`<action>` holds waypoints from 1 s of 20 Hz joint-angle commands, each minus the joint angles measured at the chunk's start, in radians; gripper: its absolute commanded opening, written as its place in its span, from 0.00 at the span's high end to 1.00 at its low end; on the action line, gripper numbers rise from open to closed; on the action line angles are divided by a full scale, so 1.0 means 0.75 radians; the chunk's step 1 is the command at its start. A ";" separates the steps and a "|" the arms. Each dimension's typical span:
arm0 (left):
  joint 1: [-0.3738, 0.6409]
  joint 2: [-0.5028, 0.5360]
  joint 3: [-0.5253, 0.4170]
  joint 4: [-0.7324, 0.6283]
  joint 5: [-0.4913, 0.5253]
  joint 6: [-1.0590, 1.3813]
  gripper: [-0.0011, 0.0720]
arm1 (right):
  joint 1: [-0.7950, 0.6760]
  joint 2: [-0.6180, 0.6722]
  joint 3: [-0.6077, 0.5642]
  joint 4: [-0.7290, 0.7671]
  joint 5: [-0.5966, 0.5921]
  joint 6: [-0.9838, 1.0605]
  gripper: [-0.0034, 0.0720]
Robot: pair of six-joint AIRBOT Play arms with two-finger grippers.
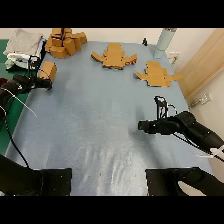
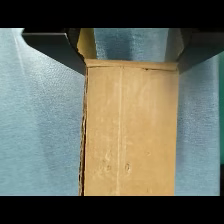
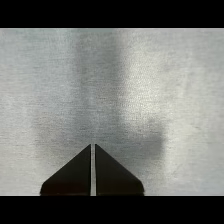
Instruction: Fold the box.
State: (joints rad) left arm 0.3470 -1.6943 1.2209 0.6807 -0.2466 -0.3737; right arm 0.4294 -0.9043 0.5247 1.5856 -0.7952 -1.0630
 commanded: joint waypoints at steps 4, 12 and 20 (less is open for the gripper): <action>0.005 -0.019 0.019 -0.001 -0.055 -0.012 0.27 | 0.001 -0.001 0.000 0.000 0.001 0.001 0.90; 0.039 -0.018 0.019 0.068 -0.116 -0.263 0.27 | 0.001 -0.001 0.000 0.000 0.001 0.001 0.90; 0.099 -0.018 0.019 0.117 -0.206 -0.271 0.27 | 0.001 -0.001 0.000 0.000 0.001 0.001 0.90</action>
State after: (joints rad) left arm 0.4107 -1.7077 1.2350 0.7525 -0.3847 -0.5697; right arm 0.4290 -0.9043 0.5247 1.5856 -0.7952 -1.0626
